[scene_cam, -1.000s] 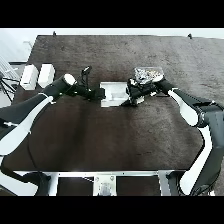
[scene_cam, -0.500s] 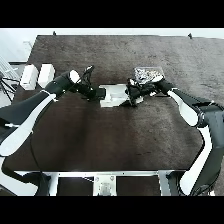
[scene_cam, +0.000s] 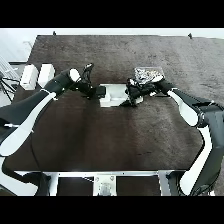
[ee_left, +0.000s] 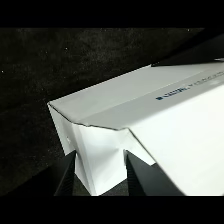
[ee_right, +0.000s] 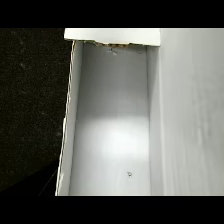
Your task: Fold the box and place the chain.
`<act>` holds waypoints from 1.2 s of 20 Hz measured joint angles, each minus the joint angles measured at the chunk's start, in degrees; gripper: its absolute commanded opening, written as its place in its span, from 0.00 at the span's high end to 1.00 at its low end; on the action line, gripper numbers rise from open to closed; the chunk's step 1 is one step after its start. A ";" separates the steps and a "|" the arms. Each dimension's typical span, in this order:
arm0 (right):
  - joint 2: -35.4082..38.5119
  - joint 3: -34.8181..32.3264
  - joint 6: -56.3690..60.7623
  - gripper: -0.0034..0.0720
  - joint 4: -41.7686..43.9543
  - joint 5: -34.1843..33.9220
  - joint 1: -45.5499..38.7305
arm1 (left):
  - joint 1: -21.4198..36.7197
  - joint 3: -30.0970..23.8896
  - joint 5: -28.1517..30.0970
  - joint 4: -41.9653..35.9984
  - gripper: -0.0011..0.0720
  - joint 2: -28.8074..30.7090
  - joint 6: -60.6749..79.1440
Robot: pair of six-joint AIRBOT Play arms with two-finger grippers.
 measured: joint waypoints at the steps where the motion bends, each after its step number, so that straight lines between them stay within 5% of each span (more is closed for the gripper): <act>1: 0.00 0.00 0.02 0.27 -0.02 0.00 0.00 | -0.04 0.17 0.00 0.09 0.48 0.00 -0.07; 24: 0.00 -0.02 -0.02 0.27 -0.07 0.02 -0.02 | -3.89 1.05 3.30 9.70 0.48 -2.58 -6.58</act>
